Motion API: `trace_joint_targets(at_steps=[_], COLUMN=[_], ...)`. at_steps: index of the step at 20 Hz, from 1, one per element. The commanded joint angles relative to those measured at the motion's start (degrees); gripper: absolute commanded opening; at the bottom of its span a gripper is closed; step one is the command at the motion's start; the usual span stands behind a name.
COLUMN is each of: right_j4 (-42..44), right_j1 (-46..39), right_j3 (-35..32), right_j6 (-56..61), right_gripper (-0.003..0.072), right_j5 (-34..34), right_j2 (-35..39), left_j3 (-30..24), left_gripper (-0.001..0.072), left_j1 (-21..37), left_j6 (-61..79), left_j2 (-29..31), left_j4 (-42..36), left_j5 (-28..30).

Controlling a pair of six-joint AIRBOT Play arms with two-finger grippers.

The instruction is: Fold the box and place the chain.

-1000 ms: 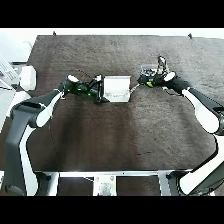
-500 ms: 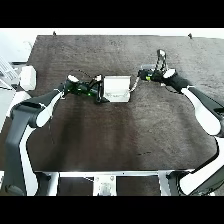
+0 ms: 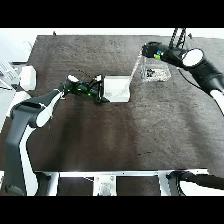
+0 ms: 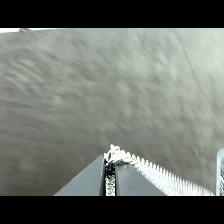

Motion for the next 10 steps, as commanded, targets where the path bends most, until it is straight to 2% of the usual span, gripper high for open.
trace_joint_targets(at_steps=[1, 5, 10], right_j4=[-15.13, -25.38, -28.89], right_j1=[5.22, 9.75, 14.84], right_j3=[-0.13, 0.39, 4.22], right_j6=[10.19, 16.09, 16.22], right_gripper=[0.0005, 0.0004, 0.0005], right_j5=[0.09, -0.17, -0.13], right_j2=[8.26, 14.32, 16.61], left_j3=[-0.02, -0.02, -0.02], left_gripper=[0.0461, 0.0461, 0.0461], left_j1=[-0.04, -0.04, -0.04], left_j6=[0.0, 0.0, 0.0], left_j2=[0.04, 0.04, 0.04], left_j4=[0.02, 0.02, 0.02], left_j5=[0.02, 0.02, 0.04])
